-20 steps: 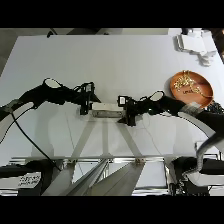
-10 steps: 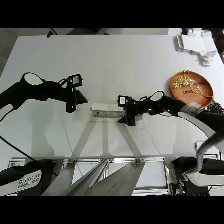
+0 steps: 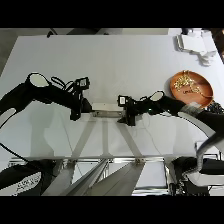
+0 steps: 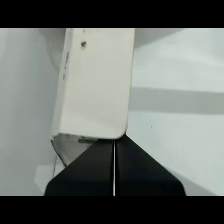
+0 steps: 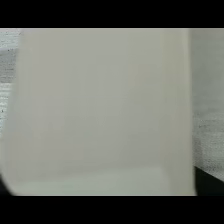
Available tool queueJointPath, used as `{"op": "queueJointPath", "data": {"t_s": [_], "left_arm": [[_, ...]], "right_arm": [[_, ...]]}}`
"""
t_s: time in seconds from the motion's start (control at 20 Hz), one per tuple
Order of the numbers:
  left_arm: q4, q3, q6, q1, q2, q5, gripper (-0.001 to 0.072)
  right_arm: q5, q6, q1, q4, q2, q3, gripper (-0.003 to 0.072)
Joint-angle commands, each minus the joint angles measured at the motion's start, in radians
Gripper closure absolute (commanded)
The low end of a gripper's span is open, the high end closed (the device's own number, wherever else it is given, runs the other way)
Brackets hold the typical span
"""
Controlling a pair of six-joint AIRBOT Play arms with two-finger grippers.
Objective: Fold the box and place the chain.
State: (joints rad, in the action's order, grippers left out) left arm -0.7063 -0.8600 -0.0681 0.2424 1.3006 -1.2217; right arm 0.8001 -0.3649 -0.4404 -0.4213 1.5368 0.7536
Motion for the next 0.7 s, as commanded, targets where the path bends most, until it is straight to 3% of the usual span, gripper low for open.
{"op": "queueJointPath", "data": {"t_s": [0.0,0.3,0.65], "left_arm": [[0.082,0.0,-0.077,0.011,-0.001,0.121,0.0701],[0.108,0.005,-0.197,0.011,0.039,0.344,0.0701],[0.107,0.005,-0.229,0.011,0.147,0.383,0.0701]], "right_arm": [[0.0,0.0,0.0,0.0,0.0,0.0,0.0161],[0.0,0.0,0.0,0.0,0.0,0.0,0.0161],[0.0,0.0,0.0,0.0,0.0,0.0,0.0161]]}}
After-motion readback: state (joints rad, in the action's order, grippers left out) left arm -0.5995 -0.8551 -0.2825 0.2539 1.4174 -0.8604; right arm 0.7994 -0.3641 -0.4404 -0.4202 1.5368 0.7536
